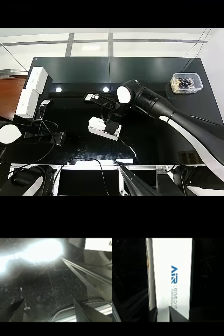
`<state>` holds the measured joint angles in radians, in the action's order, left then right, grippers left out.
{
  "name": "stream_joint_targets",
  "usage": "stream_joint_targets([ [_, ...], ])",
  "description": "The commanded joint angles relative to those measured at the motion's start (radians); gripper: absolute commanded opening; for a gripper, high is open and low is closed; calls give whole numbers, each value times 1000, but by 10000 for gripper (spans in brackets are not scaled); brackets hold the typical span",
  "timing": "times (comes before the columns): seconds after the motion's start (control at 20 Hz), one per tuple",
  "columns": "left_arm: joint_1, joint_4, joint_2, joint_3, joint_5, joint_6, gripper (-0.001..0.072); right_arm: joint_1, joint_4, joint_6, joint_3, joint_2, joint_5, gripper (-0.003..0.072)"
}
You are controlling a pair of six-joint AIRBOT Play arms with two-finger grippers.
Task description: Fold the box and place the chain.
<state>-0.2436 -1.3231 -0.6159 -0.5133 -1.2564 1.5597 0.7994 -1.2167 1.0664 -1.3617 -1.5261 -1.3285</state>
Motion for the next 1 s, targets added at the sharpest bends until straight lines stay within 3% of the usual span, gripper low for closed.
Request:
stream_joint_targets([
  [0.0,1,0,0,0,0,0,693,1,0,11,0,-1,1,124],
  [0.8,1,0,0,0,0,0,692,68,-60,64,0,-1,29,145],
  [0.9,1,0,0,0,0,0,692,69,-60,69,0,-1,32,246],
  [0.95,1,0,0,0,0,0,692,69,-60,72,0,-1,32,243],
])
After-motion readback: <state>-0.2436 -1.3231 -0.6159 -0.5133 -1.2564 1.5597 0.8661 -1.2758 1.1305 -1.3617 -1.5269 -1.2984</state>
